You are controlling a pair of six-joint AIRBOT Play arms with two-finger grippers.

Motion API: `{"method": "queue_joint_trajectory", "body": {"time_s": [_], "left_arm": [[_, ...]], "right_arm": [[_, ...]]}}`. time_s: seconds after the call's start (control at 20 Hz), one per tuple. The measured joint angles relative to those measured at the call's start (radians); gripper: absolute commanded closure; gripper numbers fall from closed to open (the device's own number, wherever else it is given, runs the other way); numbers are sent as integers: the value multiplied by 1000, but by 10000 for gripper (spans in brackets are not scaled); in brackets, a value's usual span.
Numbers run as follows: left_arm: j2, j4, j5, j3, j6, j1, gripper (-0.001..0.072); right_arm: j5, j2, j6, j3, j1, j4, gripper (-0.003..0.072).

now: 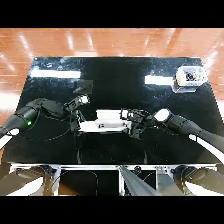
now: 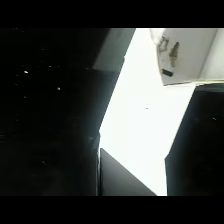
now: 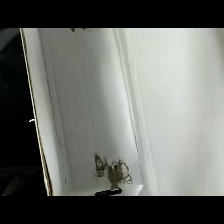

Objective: Fold the box and place the chain.

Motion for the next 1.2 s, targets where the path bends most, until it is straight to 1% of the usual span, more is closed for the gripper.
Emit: {"method": "queue_joint_trajectory", "body": {"time_s": [0.05,0.1,0.15,0.2,0.25,0.3,0.4,0.65,0.8,1.1,1.2], "left_arm": [[1,1,9,5,-2,0,683],[2,1,15,12,-2,2,661],[3,2,25,21,-3,2,494],[5,1,30,32,-5,2,282],[6,1,35,46,-12,2,142],[7,1,35,64,-28,2,127],[8,14,37,103,-57,3,127],[9,56,92,183,-117,3,128],[2,42,111,195,-142,-3,128],[-39,17,142,198,-187,-51,128],[-43,1,157,198,-202,-55,144]], "right_arm": [[-1,0,1,0,0,0,142],[-3,0,3,0,0,1,142],[-3,0,3,0,0,1,142],[-5,0,3,0,0,2,142],[-6,0,4,0,0,3,142],[-8,0,4,0,0,3,142],[-7,0,4,0,0,2,142],[-6,0,4,0,0,2,143],[-5,0,4,0,0,2,142],[-4,0,3,0,0,1,142],[-4,0,3,0,0,1,142]]}}
